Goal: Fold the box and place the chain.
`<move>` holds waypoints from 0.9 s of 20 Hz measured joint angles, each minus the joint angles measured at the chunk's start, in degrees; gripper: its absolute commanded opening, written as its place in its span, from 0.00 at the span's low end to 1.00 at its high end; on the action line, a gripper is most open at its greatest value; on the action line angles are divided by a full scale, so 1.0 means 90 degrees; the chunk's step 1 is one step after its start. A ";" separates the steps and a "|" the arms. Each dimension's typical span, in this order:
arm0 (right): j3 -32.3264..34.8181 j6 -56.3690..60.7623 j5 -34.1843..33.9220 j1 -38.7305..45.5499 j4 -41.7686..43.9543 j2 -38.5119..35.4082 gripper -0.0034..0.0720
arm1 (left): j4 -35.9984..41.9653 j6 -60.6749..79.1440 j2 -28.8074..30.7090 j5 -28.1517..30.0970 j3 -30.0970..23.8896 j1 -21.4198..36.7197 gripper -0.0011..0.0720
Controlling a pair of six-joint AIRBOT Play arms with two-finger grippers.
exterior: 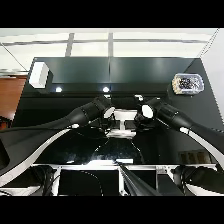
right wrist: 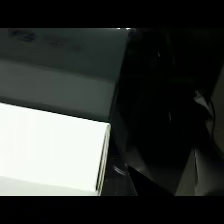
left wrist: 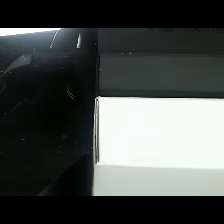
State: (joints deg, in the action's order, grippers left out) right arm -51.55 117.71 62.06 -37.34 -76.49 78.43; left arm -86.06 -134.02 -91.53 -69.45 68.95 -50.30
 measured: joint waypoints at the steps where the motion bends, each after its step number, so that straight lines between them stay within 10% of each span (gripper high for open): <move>1: -0.0007 0.0073 0.0056 -0.0012 -0.0002 0.0046 0.29 | 0.0002 0.0000 0.0000 0.0000 0.0000 0.0000 0.05; 3: -0.0015 0.0172 0.0078 -0.0032 0.0012 0.0117 0.05 | 0.0022 0.0000 0.0000 0.0029 0.0000 -0.0002 0.05; 9: -0.0041 0.0306 0.0112 -0.0121 -0.0027 0.0192 0.07 | 0.0032 -0.0010 0.0002 -0.0012 0.0002 0.0000 0.05; 11: -0.0041 0.0257 0.0078 -0.0131 -0.0049 0.0199 0.31 | -0.0034 0.0024 0.0000 0.0041 0.0002 0.0000 0.05; 18: -0.0056 0.0287 0.0172 -0.0134 -0.0039 0.0202 0.32 | -0.0015 0.0015 0.0000 -0.0019 0.0002 0.0000 0.05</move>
State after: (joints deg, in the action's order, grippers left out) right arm -52.05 120.29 63.61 -38.54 -76.84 80.25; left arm -86.19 -133.88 -91.53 -69.63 68.97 -50.30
